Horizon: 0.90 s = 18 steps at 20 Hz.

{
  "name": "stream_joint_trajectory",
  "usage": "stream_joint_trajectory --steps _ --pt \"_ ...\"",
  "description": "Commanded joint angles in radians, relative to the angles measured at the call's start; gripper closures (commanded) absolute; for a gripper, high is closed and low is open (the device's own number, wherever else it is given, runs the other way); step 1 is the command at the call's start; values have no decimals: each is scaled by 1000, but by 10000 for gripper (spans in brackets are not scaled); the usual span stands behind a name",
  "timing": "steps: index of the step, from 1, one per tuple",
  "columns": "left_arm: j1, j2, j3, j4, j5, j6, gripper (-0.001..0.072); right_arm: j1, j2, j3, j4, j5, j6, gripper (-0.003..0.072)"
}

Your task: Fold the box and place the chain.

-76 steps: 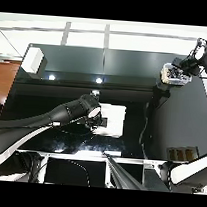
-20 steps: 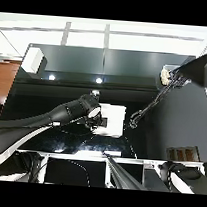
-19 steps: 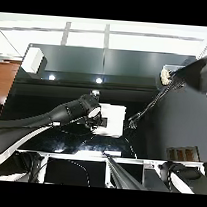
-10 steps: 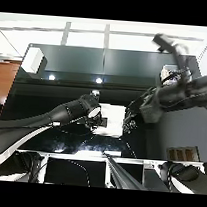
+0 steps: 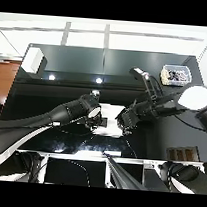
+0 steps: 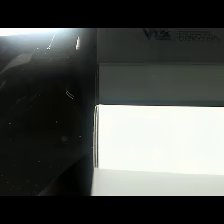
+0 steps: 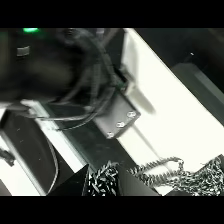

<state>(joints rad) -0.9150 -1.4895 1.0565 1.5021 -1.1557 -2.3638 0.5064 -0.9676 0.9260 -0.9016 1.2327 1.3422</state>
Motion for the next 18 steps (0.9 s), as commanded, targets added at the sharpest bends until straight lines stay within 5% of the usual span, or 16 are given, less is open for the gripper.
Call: stream_joint_trajectory --steps 1,2,3,4,5,6,11,15,18 --pt "0 0 0 0 -1 0 678 3 -21 -56 33 -93 -5 587" --pt "0 0 0 0 -2 0 678 2 -22 -56 29 -104 -8 562" --pt "0 0 0 0 -2 0 678 -9 -22 -55 17 -101 -7 222" --pt "0 0 0 0 -1 0 678 -31 -21 -55 -2 -85 -7 -19" --pt "0 0 0 0 -1 0 678 -71 -19 -55 -31 -62 -7 -9" --pt "0 0 0 0 -2 0 678 -121 -13 -55 -64 -39 -7 81" --pt "0 0 0 0 -1 0 678 -386 60 -123 -219 17 -188 58" --pt "0 0 0 0 -1 0 678 -408 73 -334 63 -132 -488 57" --pt "0 0 0 0 -2 0 678 -337 73 -444 -7 -327 -728 -34"
